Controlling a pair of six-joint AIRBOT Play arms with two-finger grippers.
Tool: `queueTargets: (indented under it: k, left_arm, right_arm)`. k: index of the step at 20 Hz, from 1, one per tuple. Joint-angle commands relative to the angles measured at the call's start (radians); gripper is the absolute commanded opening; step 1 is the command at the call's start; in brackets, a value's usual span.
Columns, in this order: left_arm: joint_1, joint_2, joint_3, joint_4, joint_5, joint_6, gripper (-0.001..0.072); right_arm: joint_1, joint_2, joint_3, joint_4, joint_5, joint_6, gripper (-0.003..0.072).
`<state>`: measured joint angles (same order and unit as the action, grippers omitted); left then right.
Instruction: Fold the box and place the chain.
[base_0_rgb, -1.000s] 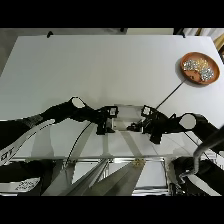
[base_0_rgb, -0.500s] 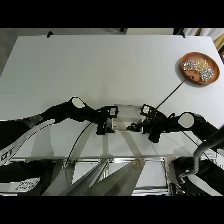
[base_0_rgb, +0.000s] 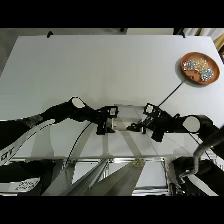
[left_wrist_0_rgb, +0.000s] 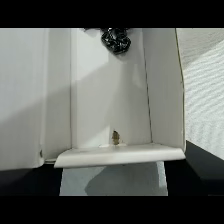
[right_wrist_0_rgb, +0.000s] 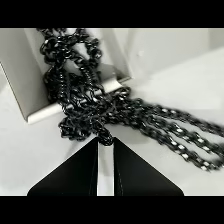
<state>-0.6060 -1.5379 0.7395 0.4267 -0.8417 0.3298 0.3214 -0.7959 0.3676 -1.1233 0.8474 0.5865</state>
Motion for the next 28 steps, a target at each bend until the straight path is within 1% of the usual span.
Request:
queueTargets:
  k: [1,3,5,7,9,12,16,19,22,28]
  left_arm:
    - [0.0,0.0,0.0,0.0,0.0,0.0,0.0253]
    - [0.0,0.0,0.0,0.0,0.0,0.0,0.0253]
    - [0.0,0.0,0.0,0.0,0.0,0.0,0.0253]
    - [0.0,0.0,0.0,0.0,0.0,0.0,0.0253]
    - [0.0,0.0,0.0,0.0,0.0,0.0,0.0253]
    - [0.0,0.0,0.0,0.0,0.0,0.0,0.0253]
    - [0.0,0.0,0.0,0.0,0.0,0.0,0.0253]
    - [0.0,0.0,0.0,0.0,0.0,0.0,0.0253]
    - [0.0,0.0,0.0,0.0,0.0,0.0,0.0253]
    - [0.0,0.0,0.0,0.0,0.0,0.0,0.0253]
  right_arm:
    - [0.0,0.126,0.0,-0.034,0.047,0.057,0.0018]
    - [0.0,0.229,0.01,-0.032,0.064,0.079,0.0018]
    - [0.0,0.333,0.05,-0.03,0.078,0.099,0.0018]
    - [0.0,0.422,0.118,-0.02,0.08,0.126,0.0018]
    - [0.0,0.466,0.182,-0.019,0.08,0.15,0.0018]
    - [0.001,0.476,0.244,0.045,0.078,0.149,0.0019]
    - [0.001,0.476,0.255,0.166,0.071,0.117,0.0018]
    - [0.001,0.476,0.262,0.235,0.037,0.087,0.0018]
    - [0.001,0.476,0.269,0.337,0.018,0.031,0.0018]
    - [0.001,0.458,0.269,0.377,0.036,0.014,0.0018]
